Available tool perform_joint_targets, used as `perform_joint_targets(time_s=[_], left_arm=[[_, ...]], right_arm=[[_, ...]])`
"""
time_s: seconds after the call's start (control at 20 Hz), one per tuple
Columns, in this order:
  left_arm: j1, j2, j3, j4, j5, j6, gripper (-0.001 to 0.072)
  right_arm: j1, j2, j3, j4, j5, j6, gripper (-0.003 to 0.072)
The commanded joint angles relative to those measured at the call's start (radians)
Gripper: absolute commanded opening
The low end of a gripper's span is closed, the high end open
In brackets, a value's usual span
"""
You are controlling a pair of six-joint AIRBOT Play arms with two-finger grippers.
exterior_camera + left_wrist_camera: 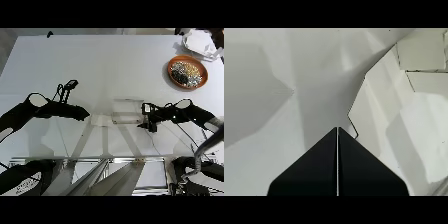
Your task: Fold the box and place the chain.
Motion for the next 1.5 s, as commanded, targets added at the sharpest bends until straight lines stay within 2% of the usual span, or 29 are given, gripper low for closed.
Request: perform_joint_targets(time_s=[0.0,0.2,0.4,0.75,0.8,0.85,0.9,1.15,1.35,1.4,1.45], left_arm=[[0.011,-0.005,-0.043,-0.072,0.038,-0.064,0.0001],[-0.022,-0.074,-0.044,-0.154,0.03,-0.059,0.0001],[-0.12,-0.152,-0.044,-0.34,0.043,0.076,0.0001],[-0.216,-0.161,-0.038,-0.364,0.079,0.079,0.0011],[-0.229,-0.161,-0.032,-0.372,0.079,0.092,0.006],[-0.243,-0.161,-0.022,-0.376,0.079,0.108,0.0205],[-0.254,-0.161,-0.009,-0.378,0.079,0.107,0.0294],[-0.281,-0.161,0.064,-0.378,0.075,0.094,0.0291],[-0.3,-0.161,0.081,-0.389,0.078,0.095,0.0293],[-0.304,-0.161,0.081,-0.393,0.083,0.094,0.0299],[-0.307,-0.161,0.081,-0.392,0.083,0.094,0.034]], right_arm=[[0.0,0.0,0.0,0.0,0.0,0.0,0.0384],[0.0,0.0,0.0,0.0,0.0,0.0,0.0384],[0.0,0.0,0.0,0.0,0.0,0.0,0.0384],[0.0,0.0,0.0,0.0,0.0,0.0,0.0384],[0.0,0.0,0.0,0.0,0.0,0.0,0.0384],[0.0,0.0,0.0,0.0,0.0,0.0,0.0384],[0.0,0.0,0.0,0.0,0.0,0.0,0.0384],[0.0,0.0,0.0,0.0,0.0,0.0,0.0384],[0.0,0.0,0.0,0.0,0.0,0.0,0.0384],[0.0,0.0,0.0,0.0,0.0,0.0,0.0384],[0.0,0.0,0.0,0.0,0.0,0.0,0.0384]])
